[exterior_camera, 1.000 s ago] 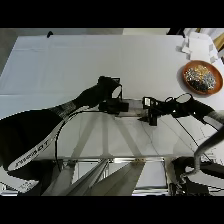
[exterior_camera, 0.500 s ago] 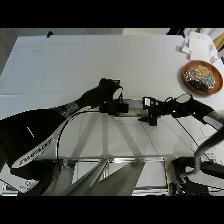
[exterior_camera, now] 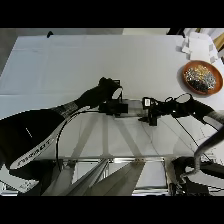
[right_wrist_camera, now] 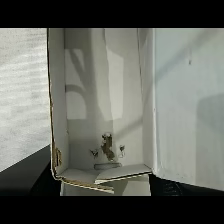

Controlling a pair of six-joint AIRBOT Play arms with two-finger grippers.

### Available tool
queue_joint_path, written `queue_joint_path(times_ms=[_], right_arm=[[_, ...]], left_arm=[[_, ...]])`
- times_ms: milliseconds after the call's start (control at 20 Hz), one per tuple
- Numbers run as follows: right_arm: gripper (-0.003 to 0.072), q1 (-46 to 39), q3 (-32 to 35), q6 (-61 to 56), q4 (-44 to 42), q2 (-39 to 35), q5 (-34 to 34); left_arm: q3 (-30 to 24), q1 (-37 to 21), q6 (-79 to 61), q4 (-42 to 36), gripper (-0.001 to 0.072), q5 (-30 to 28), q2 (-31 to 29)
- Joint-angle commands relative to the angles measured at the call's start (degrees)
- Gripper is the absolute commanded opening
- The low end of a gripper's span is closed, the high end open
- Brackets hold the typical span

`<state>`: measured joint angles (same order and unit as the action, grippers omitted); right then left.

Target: Fold the box and place the chain.

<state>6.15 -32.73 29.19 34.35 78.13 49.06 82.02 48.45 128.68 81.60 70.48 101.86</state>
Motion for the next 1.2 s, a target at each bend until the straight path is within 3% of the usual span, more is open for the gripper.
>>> queue_joint_path(times_ms=[0, 50, 100, 500, 650, 750, 900, 1050, 1150], right_arm=[[0.04, 0.0, 0.0, -0.2, -0.1, 0.0, 0.0], [0.04, 0.0, 0.0, -0.2, -0.1, 0.0, 0.0], [0.04, 0.0, 0.0, -0.2, -0.1, 0.0, 0.0], [0.04, 0.0, 0.0, -0.2, -0.1, 0.0, 0.0], [0.04, 0.0, 0.0, -0.2, -0.1, 0.0, 0.0], [0.04, 0.0, 0.0, -0.2, -0.1, 0.0, 0.0], [0.04, 0.0, 0.0, -0.2, -0.1, 0.0, 0.0], [0.04, 0.0, 0.0, -0.2, -0.1, 0.0, 0.0], [0.04, 0.0, 0.0, -0.2, -0.1, 0.0, 0.0]], left_arm=[[0.1, -0.3, -3.0, 0.3, 0.0336, 0.2, -1.7], [0.1, -0.3, -6.1, 0.5, 0.0436, 1.4, -2.2], [0.1, -0.7, -8.0, 0.5, 0.0452, 2.4, -2.7], [0.0, -1.1, -22.6, -2.2, 0.0454, 4.7, -10.5], [-2.8, -2.1, -34.4, -6.1, 0.0493, 4.0, -15.7], [-8.2, -3.3, -50.5, -10.9, 0.0511, 1.7, -20.2], [-21.5, -7.2, -82.8, -20.6, 0.0515, -4.2, -27.4], [-35.2, -12.2, -113.8, -30.8, 0.0514, -13.0, -33.3], [-40.8, -15.1, -129.1, -39.1, 0.0514, -17.6, -34.9]])
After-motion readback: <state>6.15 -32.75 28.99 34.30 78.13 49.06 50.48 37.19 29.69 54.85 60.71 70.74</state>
